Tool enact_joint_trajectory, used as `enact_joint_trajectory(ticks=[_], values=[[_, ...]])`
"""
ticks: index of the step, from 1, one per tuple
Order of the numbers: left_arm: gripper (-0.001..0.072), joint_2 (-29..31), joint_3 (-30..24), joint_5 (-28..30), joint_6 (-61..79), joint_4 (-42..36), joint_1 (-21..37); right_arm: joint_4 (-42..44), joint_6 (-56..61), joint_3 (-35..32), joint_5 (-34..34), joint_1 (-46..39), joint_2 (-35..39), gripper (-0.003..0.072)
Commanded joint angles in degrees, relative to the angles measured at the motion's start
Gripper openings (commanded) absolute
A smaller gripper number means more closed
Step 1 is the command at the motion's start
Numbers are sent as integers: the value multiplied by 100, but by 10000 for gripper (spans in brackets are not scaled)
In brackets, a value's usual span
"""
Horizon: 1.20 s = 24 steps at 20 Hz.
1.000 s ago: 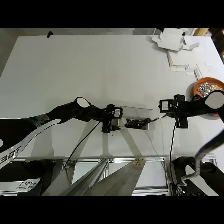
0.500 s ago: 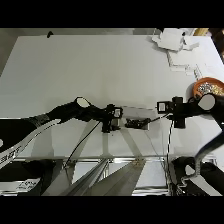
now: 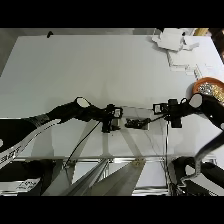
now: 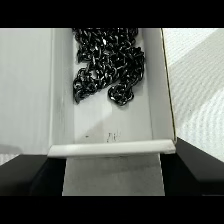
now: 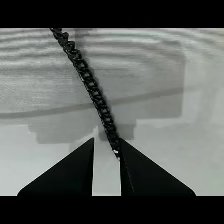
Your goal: Fold the box and place the chain.
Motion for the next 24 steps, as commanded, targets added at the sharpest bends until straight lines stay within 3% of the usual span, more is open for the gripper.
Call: enact_joint_trajectory(ticks=[1, 2, 11, 17, 20, 24], values=[[504, 0, 2, 2, 0, 2, 0, -4, -79, -4, -33, -2, -192, 121], [504, 0, 2, 2, 0, 2, 0, -4, -76, -2, -33, -2, -188, 26], [504, 0, 2, 2, 0, 2, 0, 221, 122, -4, 903, 0, 949, 22], [504, 0, 2, 2, 0, 2, 0, 2210, 120, -4, 1539, 162, 2074, 22], [504, 0, 2, 2, 0, 2, 0, 3143, 118, -7, 1410, 654, 2166, 23], [504, 0, 2, 2, 0, 2, 0, 3580, 120, -7, 450, 1700, 2146, 23]])
